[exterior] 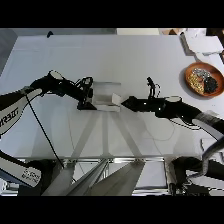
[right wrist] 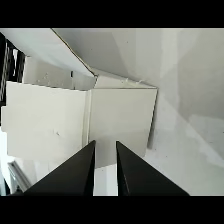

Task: Fold the box and place the chain.

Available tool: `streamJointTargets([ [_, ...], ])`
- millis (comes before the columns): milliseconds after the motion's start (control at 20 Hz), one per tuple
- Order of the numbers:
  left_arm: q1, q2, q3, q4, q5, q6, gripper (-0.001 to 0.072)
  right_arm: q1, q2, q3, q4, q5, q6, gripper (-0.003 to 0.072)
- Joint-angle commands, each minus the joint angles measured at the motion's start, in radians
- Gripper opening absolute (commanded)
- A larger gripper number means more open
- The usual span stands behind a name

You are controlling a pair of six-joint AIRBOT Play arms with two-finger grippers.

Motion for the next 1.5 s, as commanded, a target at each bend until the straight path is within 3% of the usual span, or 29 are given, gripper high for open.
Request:
streamJointTargets([
  [0, 0.0, 0.0, 0.0, -0.001, 0.002, -0.001, 0.0274, 0.018, 0.0, 0.0, 0.036, -0.003, -0.006, 0.0162],
  [200, 0.0, 0.0, 0.0, -0.001, 0.002, -0.001, 0.0274, 0.018, 0.0, 0.0, 0.027, -0.033, -0.006, 0.0163],
  [300, 0.0, 0.0, 0.0, -0.001, 0.002, -0.001, 0.0274, 0.018, 0.0, 0.0, 0.024, -0.067, -0.002, 0.0103],
  [950, 0.0, 0.0, 0.0, -0.001, 0.002, -0.001, 0.0274, 0.023, 0.055, 0.0, 0.024, -0.13, 0.005, 0.0101],
  [1000, 0.0, 0.0, 0.0, -0.001, 0.002, -0.001, 0.0274, 0.033, 0.055, 0.0, 0.023, -0.133, 0.004, 0.0132],
  [1100, 0.0, 0.0, 0.0, -0.001, 0.002, -0.001, 0.0274, 0.058, 0.055, 0.0, 0.023, -0.151, 0.004, 0.0343],
  [1450, 0.0, 0.0, 0.0, -0.001, 0.002, -0.001, 0.0274, 0.122, 0.055, 0.0, -0.027, -0.272, 0.005, 0.0363],
])
